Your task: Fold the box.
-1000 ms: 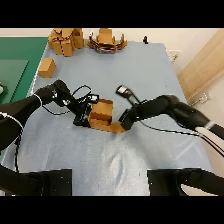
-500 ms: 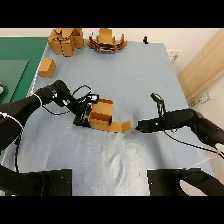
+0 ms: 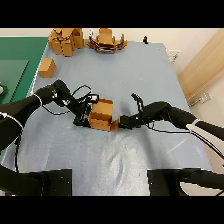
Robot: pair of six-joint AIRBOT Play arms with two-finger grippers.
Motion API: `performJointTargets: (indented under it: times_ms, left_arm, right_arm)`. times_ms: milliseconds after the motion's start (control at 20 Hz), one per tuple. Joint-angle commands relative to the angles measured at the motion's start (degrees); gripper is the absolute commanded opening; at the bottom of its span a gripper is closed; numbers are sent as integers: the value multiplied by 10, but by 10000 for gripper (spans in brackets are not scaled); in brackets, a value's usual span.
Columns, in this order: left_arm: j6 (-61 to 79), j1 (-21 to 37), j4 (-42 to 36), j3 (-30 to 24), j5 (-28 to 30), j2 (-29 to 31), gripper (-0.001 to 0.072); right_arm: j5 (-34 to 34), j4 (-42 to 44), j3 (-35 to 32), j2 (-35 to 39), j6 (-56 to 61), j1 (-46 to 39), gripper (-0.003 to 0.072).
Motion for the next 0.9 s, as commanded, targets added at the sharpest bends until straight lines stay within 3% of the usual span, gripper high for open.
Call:
performJointTargets:
  times_ms: [0,100,200,250,450,500,550,700,800,850]
  left_arm:
    - [0,0,0,0,-1,0,17]
    - [0,0,0,0,-1,0,16]
    - [0,0,0,0,-2,0,16]
    - [0,0,0,0,-2,0,16]
    - [0,0,0,0,-2,0,16]
    - [0,0,0,0,-2,0,16]
    - [0,0,0,0,-2,0,16]
    - [0,0,0,0,-2,0,16]
    - [0,0,0,0,-2,0,16]
    - [0,0,0,0,-2,0,16]
  right_arm:
    - [-27,17,41,-5,-8,15,5]
    - [-56,20,41,3,-8,15,5]
    - [-72,28,41,5,-8,15,100]
    - [-72,34,41,5,-9,16,103]
    - [-59,41,41,5,-8,16,104]
    - [-54,45,41,5,-9,16,116]
    - [-49,46,41,5,-6,16,177]
    - [-33,48,43,1,3,17,181]
    - [-26,47,50,-10,26,17,359]
    - [-26,46,56,-19,39,17,400]
